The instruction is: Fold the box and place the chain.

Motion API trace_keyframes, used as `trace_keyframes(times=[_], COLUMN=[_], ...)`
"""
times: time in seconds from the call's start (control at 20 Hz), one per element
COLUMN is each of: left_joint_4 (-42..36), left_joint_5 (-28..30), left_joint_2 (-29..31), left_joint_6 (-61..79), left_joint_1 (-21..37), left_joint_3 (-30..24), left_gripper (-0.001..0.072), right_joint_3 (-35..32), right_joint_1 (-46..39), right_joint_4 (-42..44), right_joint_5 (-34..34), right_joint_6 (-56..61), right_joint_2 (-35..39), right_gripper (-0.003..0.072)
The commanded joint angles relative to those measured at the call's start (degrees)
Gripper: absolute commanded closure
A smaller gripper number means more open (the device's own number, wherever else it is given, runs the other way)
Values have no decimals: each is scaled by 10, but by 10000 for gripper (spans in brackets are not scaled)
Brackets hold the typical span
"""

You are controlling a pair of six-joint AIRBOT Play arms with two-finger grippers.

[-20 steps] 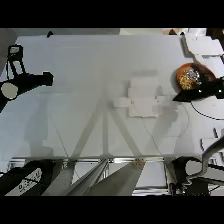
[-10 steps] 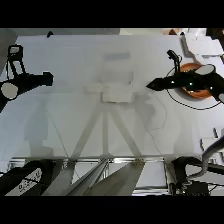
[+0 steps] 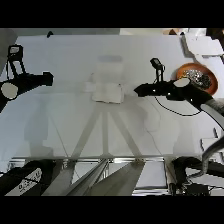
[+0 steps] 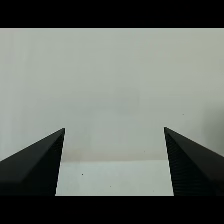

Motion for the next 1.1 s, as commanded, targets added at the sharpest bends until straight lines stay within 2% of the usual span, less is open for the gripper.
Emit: trace_keyframes(times=[0.0, 0.2, 0.45, 1.05], left_joint_4=[0, 0, 0, 0], left_joint_5=[0, 0, 0, 0], left_joint_2=[0, 0, 0, 0], left_joint_6=[0, 0, 0, 0], left_joint_1=[0, 0, 0, 0], left_joint_3=[0, 0, 0, 0], left_gripper=[15, 15, 15, 15], right_joint_3=[-42, -42, -42, -42], right_joint_1=[7, 7, 6, 6], right_joint_4=[53, 84, 83, 83], right_joint_5=[-34, -45, -16, -13], right_joint_6=[-46, -68, -85, -85], right_joint_2=[1, 1, 1, 1], right_gripper=[676, 675, 673, 673])
